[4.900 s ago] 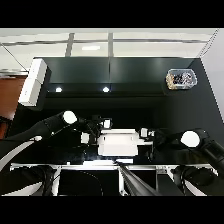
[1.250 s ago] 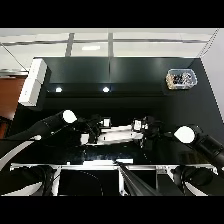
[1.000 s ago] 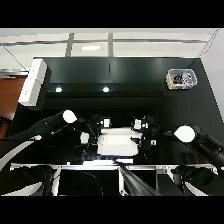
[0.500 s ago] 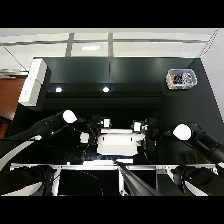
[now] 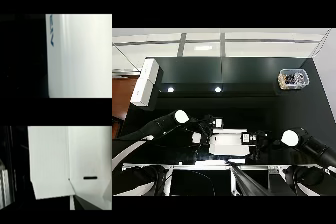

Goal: Fold the box and place the chain.

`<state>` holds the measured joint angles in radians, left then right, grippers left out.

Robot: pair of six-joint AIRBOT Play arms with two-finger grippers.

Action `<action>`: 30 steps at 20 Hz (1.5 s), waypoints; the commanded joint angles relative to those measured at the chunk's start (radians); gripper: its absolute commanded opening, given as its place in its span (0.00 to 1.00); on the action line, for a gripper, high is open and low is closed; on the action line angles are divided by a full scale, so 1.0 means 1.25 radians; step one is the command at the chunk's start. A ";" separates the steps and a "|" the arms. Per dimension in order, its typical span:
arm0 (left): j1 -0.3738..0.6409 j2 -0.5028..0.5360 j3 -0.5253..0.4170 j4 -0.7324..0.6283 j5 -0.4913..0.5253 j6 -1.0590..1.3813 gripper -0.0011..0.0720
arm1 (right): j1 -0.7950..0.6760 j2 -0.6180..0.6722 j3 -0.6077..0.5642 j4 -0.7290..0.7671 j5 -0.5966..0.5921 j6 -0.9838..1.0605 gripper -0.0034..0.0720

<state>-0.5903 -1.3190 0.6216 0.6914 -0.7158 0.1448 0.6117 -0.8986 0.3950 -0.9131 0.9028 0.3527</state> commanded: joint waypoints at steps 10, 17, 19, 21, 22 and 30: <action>0.000 0.000 0.000 0.000 0.001 0.001 0.05 | 0.081 -0.001 -0.004 0.005 -0.118 0.002 0.87; 0.000 0.000 0.000 0.000 0.001 0.001 0.05 | 0.080 0.033 0.027 -0.023 -0.103 0.023 0.87; 0.000 0.000 0.000 0.000 0.001 0.001 0.05 | 0.080 0.040 0.028 -0.074 -0.103 0.069 0.87; 0.000 0.000 0.000 0.000 0.001 0.001 0.05 | 0.079 0.040 0.028 -0.075 -0.108 0.079 0.87; 0.000 0.000 0.000 0.000 0.001 0.001 0.05 | 0.079 0.040 0.028 -0.075 -0.119 0.080 0.87; 0.000 0.000 0.000 0.000 -0.002 0.001 0.05 | 0.079 0.040 0.028 -0.142 -0.221 0.147 0.87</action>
<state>-0.5903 -1.3190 0.6216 0.6910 -0.7166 0.1452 0.7101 -0.8490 0.4290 -1.0367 0.6651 0.4763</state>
